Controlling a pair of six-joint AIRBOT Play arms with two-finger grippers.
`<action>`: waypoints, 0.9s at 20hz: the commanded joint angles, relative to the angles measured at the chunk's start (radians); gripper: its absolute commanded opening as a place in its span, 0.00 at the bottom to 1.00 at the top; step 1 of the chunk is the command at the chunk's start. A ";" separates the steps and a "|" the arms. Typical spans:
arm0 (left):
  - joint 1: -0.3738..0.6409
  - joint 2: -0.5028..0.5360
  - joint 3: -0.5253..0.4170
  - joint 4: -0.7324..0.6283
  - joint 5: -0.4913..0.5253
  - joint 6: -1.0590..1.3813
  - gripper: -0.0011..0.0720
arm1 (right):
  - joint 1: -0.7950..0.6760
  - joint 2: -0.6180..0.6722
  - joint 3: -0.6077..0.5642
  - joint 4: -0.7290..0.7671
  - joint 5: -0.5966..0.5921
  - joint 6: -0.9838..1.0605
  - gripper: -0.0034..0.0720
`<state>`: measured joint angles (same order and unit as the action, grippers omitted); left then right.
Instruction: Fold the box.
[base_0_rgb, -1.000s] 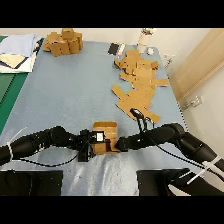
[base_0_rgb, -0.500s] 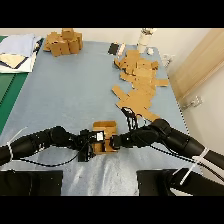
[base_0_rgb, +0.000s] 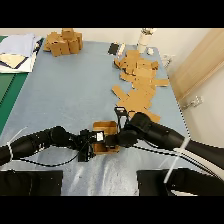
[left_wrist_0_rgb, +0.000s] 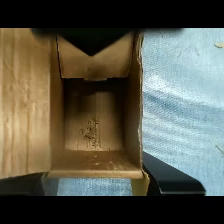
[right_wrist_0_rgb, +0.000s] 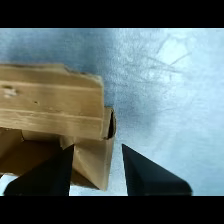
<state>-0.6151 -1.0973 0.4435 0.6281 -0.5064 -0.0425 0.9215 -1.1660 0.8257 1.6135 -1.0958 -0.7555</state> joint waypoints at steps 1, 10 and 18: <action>-0.001 0.000 0.000 0.000 0.001 0.000 0.73 | 0.055 -0.100 0.060 -0.034 -0.064 0.098 0.63; -0.002 0.000 0.000 0.000 0.000 0.000 0.73 | 0.066 -0.171 0.110 -0.089 -0.167 0.130 0.07; -0.002 0.000 0.000 0.000 0.001 0.000 0.73 | 0.066 -0.133 0.111 -0.060 -0.182 0.108 0.65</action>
<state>-0.6163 -1.0973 0.4435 0.6281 -0.5064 -0.0418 0.9871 -1.3209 0.9356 1.5375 -1.2613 -0.6437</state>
